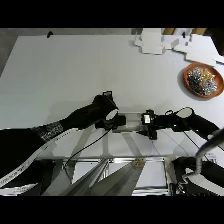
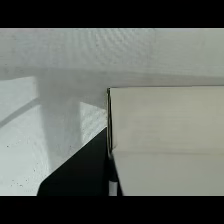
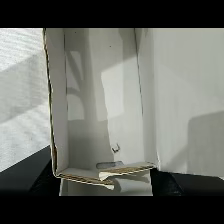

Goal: Fold the box and place the chain.

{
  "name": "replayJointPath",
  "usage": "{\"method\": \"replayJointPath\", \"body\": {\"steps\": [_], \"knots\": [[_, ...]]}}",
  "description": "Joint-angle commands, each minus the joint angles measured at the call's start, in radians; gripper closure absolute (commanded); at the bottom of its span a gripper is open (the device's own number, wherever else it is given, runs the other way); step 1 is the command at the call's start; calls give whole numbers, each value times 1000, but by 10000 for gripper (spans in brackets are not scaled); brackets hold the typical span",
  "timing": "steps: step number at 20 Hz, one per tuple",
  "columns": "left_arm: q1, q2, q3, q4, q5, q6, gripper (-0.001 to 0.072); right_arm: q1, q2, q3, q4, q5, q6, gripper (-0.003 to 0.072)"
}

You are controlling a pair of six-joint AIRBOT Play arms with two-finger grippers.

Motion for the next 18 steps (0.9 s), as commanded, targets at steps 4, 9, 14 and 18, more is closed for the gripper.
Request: {"method": "replayJointPath", "body": {"steps": [4, 9, 14, 18], "knots": [[0, 4, 1, -8, -15, 2, 415, 0, 0, 0, 0, 2, 0, 290], [20, 57, 1, -6, -70, 69, 414, 0, 0, 0, 0, 2, 0, 290], [34, 121, 1, 0, -90, 165, 414, 0, 0, 0, 0, 2, 0, 290], [38, 164, 1, -11, -90, 187, 414, 0, 0, 0, 0, 2, 0, 290]]}}
